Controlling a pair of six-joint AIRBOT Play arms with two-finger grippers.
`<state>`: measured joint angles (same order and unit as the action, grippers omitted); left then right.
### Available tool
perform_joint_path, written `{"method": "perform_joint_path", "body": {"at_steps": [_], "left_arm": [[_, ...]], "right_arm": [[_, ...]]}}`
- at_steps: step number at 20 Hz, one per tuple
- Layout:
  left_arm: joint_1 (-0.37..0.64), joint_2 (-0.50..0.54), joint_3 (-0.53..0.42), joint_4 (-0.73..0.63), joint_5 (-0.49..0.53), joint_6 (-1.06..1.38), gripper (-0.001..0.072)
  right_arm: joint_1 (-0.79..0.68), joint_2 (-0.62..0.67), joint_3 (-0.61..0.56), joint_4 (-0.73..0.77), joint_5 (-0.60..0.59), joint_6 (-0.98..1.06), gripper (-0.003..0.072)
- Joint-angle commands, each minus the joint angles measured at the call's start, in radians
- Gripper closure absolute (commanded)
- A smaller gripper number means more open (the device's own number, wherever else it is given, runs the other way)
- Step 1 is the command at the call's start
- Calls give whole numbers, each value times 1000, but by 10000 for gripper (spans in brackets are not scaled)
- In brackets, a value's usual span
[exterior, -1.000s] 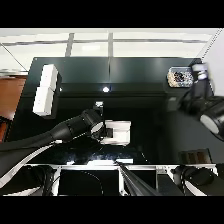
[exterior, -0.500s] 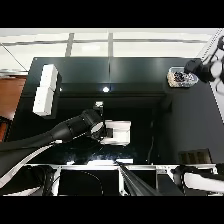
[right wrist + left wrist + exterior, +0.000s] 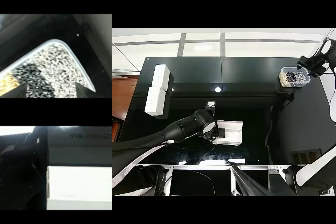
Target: Fold the box and place the chain.
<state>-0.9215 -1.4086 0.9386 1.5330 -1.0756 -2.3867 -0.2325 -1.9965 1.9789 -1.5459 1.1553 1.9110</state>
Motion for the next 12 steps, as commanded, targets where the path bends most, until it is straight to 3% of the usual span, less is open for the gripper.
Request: {"method": "perform_joint_path", "body": {"at_steps": [1,7,8,12], "left_arm": [[1,-1,0,0,0,0,678],[1,-1,0,1,0,0,678],[1,-1,0,0,0,0,678],[1,-1,0,2,0,0,678]], "right_arm": [[-11,-53,38,-2,30,-4,-18],[-11,-67,38,-62,9,-12,-16],[-11,-69,38,-62,7,-14,69],[-11,-88,38,-39,9,-24,89]]}}
